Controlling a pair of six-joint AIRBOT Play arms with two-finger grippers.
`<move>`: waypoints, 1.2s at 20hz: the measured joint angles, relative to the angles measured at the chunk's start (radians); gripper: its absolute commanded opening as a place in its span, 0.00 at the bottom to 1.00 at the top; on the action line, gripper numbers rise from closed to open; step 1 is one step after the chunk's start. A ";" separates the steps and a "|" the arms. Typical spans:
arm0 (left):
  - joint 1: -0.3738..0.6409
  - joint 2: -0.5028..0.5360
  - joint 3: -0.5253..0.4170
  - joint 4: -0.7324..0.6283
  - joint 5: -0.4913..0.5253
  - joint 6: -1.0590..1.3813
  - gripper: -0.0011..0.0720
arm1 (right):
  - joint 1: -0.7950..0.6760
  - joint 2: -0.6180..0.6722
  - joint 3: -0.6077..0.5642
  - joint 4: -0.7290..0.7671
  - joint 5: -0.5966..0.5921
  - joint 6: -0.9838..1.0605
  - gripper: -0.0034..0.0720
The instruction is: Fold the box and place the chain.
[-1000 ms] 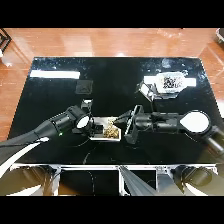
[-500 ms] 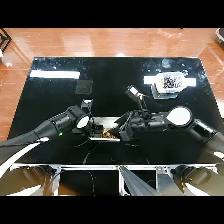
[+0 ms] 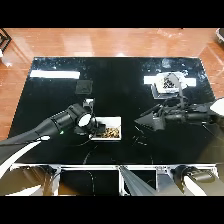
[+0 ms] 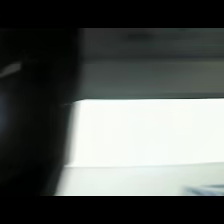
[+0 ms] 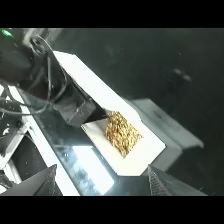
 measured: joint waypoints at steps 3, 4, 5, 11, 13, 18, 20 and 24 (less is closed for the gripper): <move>0.000 0.015 0.051 0.001 -0.050 0.015 0.80 | -0.049 0.010 0.000 -0.005 0.041 0.007 0.99; -0.001 0.029 0.064 -0.001 -0.067 0.029 0.80 | -0.056 0.011 0.000 -0.005 0.043 0.013 0.99; -0.002 0.051 0.075 -0.002 -0.089 0.051 0.80 | -0.063 0.013 0.000 -0.006 0.042 0.017 0.99; -0.053 0.357 0.063 0.023 -0.287 0.231 0.80 | -0.063 0.015 0.002 0.031 0.034 0.037 0.99; -0.027 0.513 0.012 0.093 -0.344 0.246 0.80 | -0.024 0.010 0.024 0.023 0.012 0.078 0.99; 0.281 0.769 -0.157 0.092 -0.280 0.315 0.86 | 0.193 -0.124 0.245 -0.237 -0.096 0.298 0.99; 0.424 0.770 -0.208 -0.008 -0.219 0.420 0.88 | 0.298 -0.240 0.356 -0.359 -0.100 0.375 0.99; 0.620 0.687 -0.253 -0.198 -0.151 0.668 0.88 | 0.469 -0.445 0.514 -0.500 -0.122 0.441 0.99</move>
